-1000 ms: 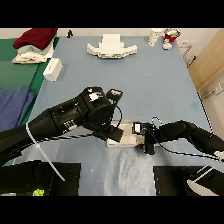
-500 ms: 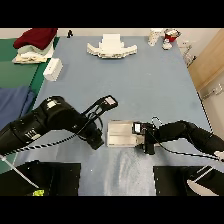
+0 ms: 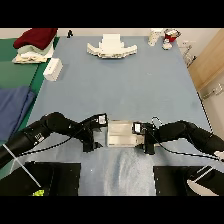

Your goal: Fold the box.

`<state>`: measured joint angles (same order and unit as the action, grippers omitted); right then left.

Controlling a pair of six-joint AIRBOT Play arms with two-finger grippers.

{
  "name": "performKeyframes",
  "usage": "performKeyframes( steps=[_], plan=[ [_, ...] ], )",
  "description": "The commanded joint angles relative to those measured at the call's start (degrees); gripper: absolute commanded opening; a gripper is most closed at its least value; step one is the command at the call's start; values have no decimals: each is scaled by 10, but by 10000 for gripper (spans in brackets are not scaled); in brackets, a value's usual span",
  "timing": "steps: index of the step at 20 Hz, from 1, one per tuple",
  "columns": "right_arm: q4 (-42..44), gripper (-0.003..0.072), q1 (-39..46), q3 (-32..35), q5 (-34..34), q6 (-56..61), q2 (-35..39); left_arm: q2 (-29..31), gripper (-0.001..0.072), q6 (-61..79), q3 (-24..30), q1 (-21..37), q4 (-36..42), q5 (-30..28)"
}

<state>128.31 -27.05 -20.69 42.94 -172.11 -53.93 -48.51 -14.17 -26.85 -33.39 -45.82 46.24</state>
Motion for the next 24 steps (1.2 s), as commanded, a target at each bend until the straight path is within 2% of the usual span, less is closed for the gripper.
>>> performKeyframes(
  steps=[1,4,11,18,24],
  plan=[
    [0,510,0,-1,0,0,0,-25,695,172,48,4,117,-85],
    [0,510,0,-1,0,0,0,-52,695,210,50,-8,151,-113],
    [0,510,0,-1,0,0,0,-94,695,299,49,-36,236,-132],
    [0,510,0,-1,0,0,0,-134,695,315,49,-45,240,-143],
    [0,510,0,-1,0,0,0,-137,694,316,48,-45,240,-145]
  ],
)
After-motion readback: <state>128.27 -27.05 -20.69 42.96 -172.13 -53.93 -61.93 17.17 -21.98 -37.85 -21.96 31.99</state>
